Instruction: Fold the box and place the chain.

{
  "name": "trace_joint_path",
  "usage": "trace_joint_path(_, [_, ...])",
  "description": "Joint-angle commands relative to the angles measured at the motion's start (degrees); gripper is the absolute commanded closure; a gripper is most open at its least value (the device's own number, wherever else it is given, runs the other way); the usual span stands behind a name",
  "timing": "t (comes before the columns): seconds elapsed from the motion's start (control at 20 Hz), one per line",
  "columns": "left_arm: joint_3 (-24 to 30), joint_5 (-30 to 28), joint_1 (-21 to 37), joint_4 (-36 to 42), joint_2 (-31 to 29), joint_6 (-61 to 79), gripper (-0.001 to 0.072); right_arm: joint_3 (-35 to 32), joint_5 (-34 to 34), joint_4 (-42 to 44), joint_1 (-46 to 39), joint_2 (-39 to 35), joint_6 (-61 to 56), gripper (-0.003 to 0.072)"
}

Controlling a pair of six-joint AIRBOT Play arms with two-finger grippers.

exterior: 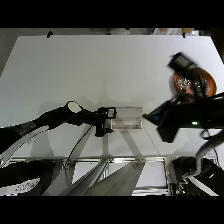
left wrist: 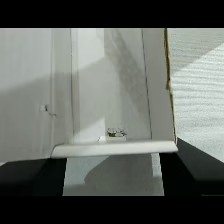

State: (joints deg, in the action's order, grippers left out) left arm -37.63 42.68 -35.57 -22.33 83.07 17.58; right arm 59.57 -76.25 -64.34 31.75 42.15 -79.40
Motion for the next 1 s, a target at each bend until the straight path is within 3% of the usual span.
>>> trace_joint_path(0.0, [0.0,0.0,0.0,0.0,0.0,0.0,0.0438,-5.7,8.7,0.2,4.0,3.3,0.3,0.0669])
trace_joint_path(0.3, [0.0,0.0,0.0,0.0,0.0,0.0,0.0438,-15.5,20.9,0.0,4.0,11.0,1.9,0.0669])
trace_joint_path(0.5, [0.0,0.0,0.0,0.0,0.0,0.0,0.0438,-16.9,24.7,-0.3,4.0,18.2,1.9,0.0668])
trace_joint_path(0.55, [0.0,0.0,0.0,0.0,0.0,0.0,0.0438,-16.9,24.5,-0.3,4.0,19.5,1.9,0.0663])
trace_joint_path(0.6, [0.0,0.0,0.0,0.0,0.0,0.0,0.0438,-16.9,24.1,-0.3,4.0,20.3,1.9,0.0604])
trace_joint_path(0.65, [0.0,0.0,0.0,0.0,0.0,0.0,0.0438,-16.9,23.4,-0.4,4.0,20.4,2.7,0.0495])
trace_joint_path(0.7, [0.0,0.0,0.0,0.0,0.0,0.0,0.0438,-16.4,21.6,-0.4,3.7,19.9,5.1,0.0446])
trace_joint_path(0.85, [0.0,0.0,0.0,0.0,0.0,0.0,0.0438,-10.4,12.0,-3.9,1.4,17.1,6.6,0.0462])
trace_joint_path(0.95, [0.0,0.0,0.0,0.0,0.0,0.0,0.0438,-4.9,6.6,-8.4,-1.9,15.3,6.1,0.0522])
